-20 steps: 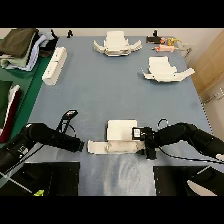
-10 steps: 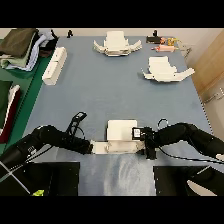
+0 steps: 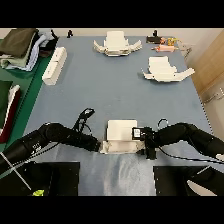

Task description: Fold the box.

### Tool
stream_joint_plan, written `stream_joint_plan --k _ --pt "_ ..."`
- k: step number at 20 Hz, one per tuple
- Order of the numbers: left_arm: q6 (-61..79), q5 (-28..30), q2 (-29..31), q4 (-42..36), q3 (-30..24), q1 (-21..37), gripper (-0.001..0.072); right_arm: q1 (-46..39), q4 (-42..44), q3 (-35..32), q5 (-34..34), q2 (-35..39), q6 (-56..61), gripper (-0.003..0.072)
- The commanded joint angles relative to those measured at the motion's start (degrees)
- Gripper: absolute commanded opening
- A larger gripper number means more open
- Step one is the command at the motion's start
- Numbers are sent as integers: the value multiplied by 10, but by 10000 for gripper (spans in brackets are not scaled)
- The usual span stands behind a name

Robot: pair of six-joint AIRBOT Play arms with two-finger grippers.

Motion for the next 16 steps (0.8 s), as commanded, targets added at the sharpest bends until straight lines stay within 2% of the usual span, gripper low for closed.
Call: stream_joint_plan --k 1,5,6,7,8,13,16 --pt "-2 -12 -1 -5 9 -2 15 0 0 0 0 0 0 509" --pt "-2 -13 -1 -19 9 -2 16 0 0 0 0 0 0 509" --pt "-2 -16 -1 -19 9 -2 87 0 0 0 0 0 0 509" --pt "-2 -19 -1 -19 9 -2 401 0 0 0 0 0 0 509" --pt "-2 -22 -1 -18 9 -2 472 0 0 0 0 0 0 509" --pt "-2 -28 -1 -21 9 -2 462 0 0 0 0 0 0 509" --pt "0 -27 -1 -62 9 -2 463 0 0 0 0 0 0 509"
